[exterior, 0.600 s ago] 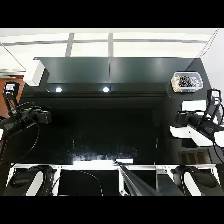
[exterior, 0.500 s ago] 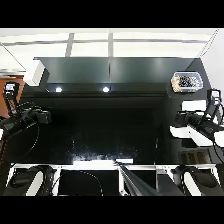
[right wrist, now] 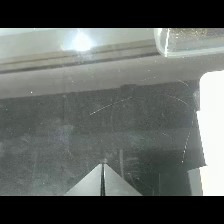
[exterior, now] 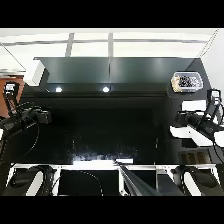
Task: Fold the box and place the chain.
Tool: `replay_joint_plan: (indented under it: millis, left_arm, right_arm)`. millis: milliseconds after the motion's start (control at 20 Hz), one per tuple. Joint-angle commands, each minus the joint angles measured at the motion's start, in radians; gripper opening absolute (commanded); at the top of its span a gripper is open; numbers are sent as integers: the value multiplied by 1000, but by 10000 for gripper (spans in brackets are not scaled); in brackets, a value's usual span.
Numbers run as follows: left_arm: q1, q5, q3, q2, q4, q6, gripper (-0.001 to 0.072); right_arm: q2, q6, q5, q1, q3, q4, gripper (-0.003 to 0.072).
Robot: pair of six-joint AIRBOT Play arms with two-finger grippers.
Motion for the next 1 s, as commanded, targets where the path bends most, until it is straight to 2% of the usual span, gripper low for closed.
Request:
replay_joint_plan:
  millis: [0, 50, 100, 300, 350, 400, 450, 500, 600, 700, 850, 950]
  left_arm:
    - [0, 0, -1, 1, 0, 0, 26]
    - [0, 1, -1, 1, 0, 0, 27]
    - [0, 43, -1, 0, -23, 0, 27]
    - [0, 217, -2, -2, -174, 0, 27]
    - [0, 253, -2, -5, -216, -1, 28]
    - [-1, 301, -2, -16, -267, 0, 111]
    - [-2, 329, -2, -31, -303, 0, 533]
    - [-8, 332, -1, -47, -323, -2, 713]
    - [-47, 264, 7, -74, -325, 13, 714]
    - [-114, 224, 13, -93, -325, 67, 714]
    - [-214, 239, 13, -114, -270, 68, 713]
    - [-242, 235, 13, -124, -218, 43, 713]
  right_arm:
    - [0, 0, 0, 1, 0, 0, 19]
    - [0, 0, 0, 1, 0, 0, 19]
    - [0, 2, -8, 1, 0, 25, 18]
    - [0, 2, -67, 1, 0, 242, 20]
    - [0, -2, -76, 1, 0, 303, 58]
    - [-2, -2, -122, 1, 0, 328, 439]
    - [-2, -9, -153, 1, 0, 323, 720]
    - [-4, -19, -175, 0, 5, 306, 720]
    - [-42, 50, -156, -35, 89, 177, 720]
    - [-136, 190, -69, -130, 260, -9, 720]
    - [-336, 253, 122, -332, 568, -234, 720]
    - [-449, 310, 272, -487, 726, -353, 720]
